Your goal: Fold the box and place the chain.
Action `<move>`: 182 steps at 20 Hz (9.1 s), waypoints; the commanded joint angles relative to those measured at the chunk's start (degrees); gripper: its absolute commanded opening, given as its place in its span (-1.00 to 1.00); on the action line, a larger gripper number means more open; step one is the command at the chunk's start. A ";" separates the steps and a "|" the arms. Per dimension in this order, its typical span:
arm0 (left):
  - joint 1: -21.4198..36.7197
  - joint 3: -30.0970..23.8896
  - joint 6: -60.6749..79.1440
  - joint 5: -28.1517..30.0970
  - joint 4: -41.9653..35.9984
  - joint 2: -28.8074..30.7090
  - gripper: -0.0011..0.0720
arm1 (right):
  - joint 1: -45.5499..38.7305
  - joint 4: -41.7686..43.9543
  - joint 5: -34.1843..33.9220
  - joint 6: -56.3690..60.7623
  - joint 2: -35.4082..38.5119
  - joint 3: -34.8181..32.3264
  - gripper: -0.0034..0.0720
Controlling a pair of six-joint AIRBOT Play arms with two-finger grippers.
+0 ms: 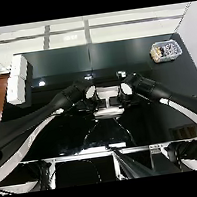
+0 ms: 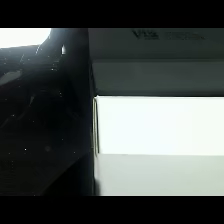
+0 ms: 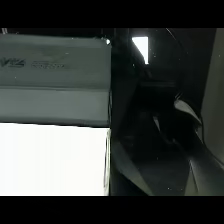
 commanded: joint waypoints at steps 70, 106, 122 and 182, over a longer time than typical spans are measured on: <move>0.07 0.07 0.04 0.09 -1.44 -0.02 -0.90 | -48.11 22.45 11.78 -47.65 23.30 47.54 -0.89; 0.07 0.07 0.04 0.00 -1.44 -0.02 -0.90 | -32.02 62.55 12.11 -56.30 25.86 41.79 -0.89; 0.07 0.07 0.04 0.00 -1.42 -0.02 -0.90 | -26.58 49.24 18.40 -52.04 24.61 23.23 -0.89; 0.07 0.07 0.04 -1.57 -1.46 -0.02 -0.90 | -42.27 30.97 5.42 -54.90 35.58 15.69 -0.89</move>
